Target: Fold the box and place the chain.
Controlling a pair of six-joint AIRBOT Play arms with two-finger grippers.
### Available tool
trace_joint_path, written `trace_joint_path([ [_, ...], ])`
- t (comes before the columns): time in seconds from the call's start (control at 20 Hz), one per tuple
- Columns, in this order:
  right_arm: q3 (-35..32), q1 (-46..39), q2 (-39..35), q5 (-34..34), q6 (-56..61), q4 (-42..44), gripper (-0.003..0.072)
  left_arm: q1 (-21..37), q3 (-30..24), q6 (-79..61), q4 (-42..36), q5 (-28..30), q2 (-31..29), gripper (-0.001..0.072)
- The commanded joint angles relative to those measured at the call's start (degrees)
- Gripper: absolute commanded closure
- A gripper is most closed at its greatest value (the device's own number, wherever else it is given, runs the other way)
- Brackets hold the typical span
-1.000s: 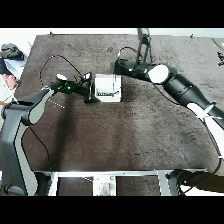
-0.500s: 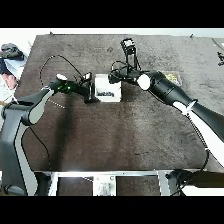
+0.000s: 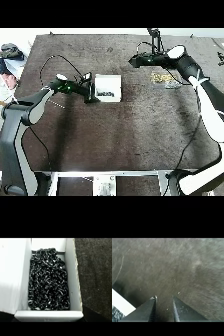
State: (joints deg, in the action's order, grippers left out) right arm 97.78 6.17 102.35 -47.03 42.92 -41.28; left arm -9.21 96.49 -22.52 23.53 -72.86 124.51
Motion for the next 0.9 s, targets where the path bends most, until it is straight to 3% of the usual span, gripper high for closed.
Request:
trace_joint_path([
  [0.0,7.28,-3.48,8.15,-10.67,-9.84,9.18,0.0464,-0.02,0.0,0.0,0.02,0.02,0.0,0.036],
  [0.3,7.58,-0.85,13.55,-12.92,-16.96,12.48,0.0464,-0.02,0.0,0.0,0.0,0.0,0.0,0.0361],
  [0.7,7.58,0.0,13.97,-27.47,-30.88,16.13,0.0462,-0.02,0.0,0.0,0.0,0.02,0.0,0.0361],
  [0.8,7.58,0.0,13.14,-29.4,-31.65,16.68,0.0383,-0.02,0.0,0.0,0.0,0.02,0.0,0.0361],
  [0.85,7.58,0.07,12.48,-29.62,-31.67,16.61,0.0383,-0.02,0.0,0.0,0.0,0.0,0.0,0.0361],
])
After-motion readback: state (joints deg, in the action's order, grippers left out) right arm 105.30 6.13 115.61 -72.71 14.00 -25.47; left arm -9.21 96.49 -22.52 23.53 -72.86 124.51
